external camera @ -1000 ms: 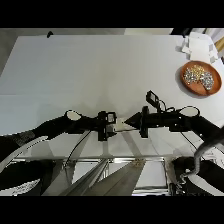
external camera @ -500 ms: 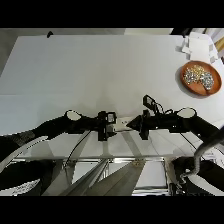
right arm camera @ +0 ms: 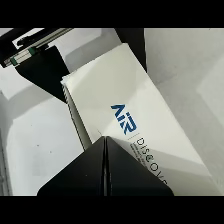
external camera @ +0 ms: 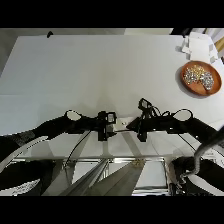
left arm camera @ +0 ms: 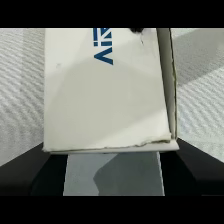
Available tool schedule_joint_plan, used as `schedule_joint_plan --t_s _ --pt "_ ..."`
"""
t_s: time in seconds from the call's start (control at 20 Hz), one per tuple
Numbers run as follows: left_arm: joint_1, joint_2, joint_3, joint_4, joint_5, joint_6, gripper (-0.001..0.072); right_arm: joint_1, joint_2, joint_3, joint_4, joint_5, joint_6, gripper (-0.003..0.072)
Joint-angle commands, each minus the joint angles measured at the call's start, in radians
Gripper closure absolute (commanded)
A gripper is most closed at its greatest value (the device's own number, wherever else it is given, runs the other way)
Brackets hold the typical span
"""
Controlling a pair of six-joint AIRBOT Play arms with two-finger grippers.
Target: Fold the box and place the chain.
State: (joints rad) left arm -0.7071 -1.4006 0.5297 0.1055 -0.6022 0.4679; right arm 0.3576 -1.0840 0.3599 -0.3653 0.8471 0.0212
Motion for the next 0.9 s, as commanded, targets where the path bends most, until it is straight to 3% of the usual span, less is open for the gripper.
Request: schedule_joint_plan --t_s 0.0,0.3,0.6,0.7,0.85 --pt "0.001 0.001 0.0 0.0 0.0 0.0 0.0559 0.017 -0.001 -0.001 -0.077 -0.06 0.061 0.0671" --pt "0.001 0.001 0.0 0.0 0.0 0.0 0.0559 0.017 0.009 -0.001 -0.066 -0.058 0.06 0.0671" --pt "0.001 0.001 0.0 0.0 0.0 0.0 0.0559 0.017 0.235 0.014 -0.049 -0.08 0.104 0.0671" --pt "0.001 0.0 0.0 0.0 0.0 0.0 0.0559 0.017 0.32 0.034 -0.119 -0.076 0.175 0.0671" --pt "0.001 0.001 0.0 0.0 0.0 0.0 0.0559 0.017 0.428 0.046 -0.345 -0.033 0.35 0.0671"
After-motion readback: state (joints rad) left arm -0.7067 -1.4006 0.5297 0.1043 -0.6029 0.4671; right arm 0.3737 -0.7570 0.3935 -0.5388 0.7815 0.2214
